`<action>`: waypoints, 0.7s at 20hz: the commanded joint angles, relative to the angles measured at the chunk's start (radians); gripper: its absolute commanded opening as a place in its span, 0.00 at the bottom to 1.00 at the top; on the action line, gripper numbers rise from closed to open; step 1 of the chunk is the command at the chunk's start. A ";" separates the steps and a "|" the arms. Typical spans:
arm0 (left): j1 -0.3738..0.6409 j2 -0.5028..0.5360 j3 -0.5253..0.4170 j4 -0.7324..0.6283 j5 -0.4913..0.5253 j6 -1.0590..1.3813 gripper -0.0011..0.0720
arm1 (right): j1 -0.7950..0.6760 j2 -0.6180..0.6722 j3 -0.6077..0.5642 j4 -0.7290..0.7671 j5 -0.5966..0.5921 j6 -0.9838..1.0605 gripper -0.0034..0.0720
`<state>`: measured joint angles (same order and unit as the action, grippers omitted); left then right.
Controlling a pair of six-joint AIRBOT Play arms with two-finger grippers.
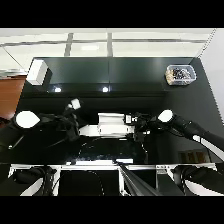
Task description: Fold the box and place the chain.
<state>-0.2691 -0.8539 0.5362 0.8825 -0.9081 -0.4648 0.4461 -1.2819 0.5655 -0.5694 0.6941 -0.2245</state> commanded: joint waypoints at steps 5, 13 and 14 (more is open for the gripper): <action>0.394 -0.217 -0.060 -0.150 -0.254 -0.673 0.05 | 0.000 0.000 0.000 0.000 0.001 0.000 0.22; 0.244 -0.531 -0.061 -0.345 -0.182 -0.529 0.05 | 0.000 0.000 0.000 0.000 0.001 0.000 0.22; 0.216 -0.538 -0.057 -0.347 -0.181 -0.514 0.05 | 0.000 0.000 0.000 0.000 0.001 0.000 0.22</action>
